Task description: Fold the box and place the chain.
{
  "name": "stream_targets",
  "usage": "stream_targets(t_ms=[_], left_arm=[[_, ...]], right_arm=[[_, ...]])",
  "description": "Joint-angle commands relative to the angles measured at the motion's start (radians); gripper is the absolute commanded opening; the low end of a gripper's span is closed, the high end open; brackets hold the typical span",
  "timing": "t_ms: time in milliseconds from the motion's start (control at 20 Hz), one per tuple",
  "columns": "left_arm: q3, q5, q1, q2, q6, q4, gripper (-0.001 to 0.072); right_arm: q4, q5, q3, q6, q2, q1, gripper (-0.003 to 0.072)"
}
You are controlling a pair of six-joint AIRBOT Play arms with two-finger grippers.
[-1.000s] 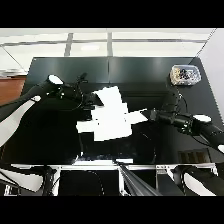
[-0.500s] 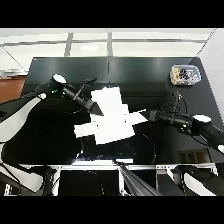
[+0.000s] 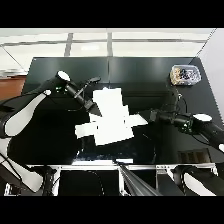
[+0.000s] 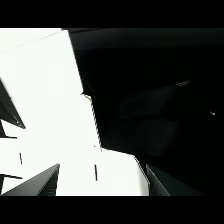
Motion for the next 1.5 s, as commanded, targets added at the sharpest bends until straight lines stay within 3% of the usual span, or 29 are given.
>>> stream_targets(t_ms=[0,150,250,350,400,500,750,950,1250,1450], left_arm=[[0.012,-0.019,0.005,0.047,-0.032,0.048,0.0022],[-0.113,0.067,-0.014,0.229,0.046,-0.006,0.0021],[-0.298,0.271,-0.027,0.393,0.254,-0.133,0.0023],[-0.425,0.487,-0.06,0.501,0.464,-0.161,0.0023],[-0.453,0.535,-0.082,0.526,0.581,-0.142,0.0023],[-0.457,0.574,-0.128,0.528,0.748,-0.072,0.0023],[-0.449,0.859,-0.264,0.478,0.767,0.044,0.0025],[-0.438,0.865,-0.271,0.409,0.766,0.056,0.0026],[-0.438,0.909,-0.271,0.379,0.735,0.147,0.0025],[-0.438,0.878,-0.273,0.373,0.735,0.155,0.0026]], right_arm=[[-0.203,0.15,0.122,0.058,0.0,-0.09,0.0622],[-0.62,0.311,0.323,0.221,0.0,-0.137,0.0622],[-0.791,0.298,0.369,0.313,0.0,-0.134,0.0622],[-0.816,0.262,0.367,0.312,-0.001,-0.134,0.0622],[-0.816,0.25,0.368,0.312,-0.001,-0.134,0.0622],[-0.826,0.277,0.368,0.312,-0.001,-0.134,0.0622],[-0.765,0.227,0.366,0.28,-0.001,-0.117,0.0622],[-0.764,0.189,0.309,0.005,-0.001,-0.016,0.0621],[-0.769,-0.012,0.198,-0.073,-0.002,0.163,0.0622],[-0.777,-0.022,0.168,-0.177,-0.002,0.233,0.0621]])
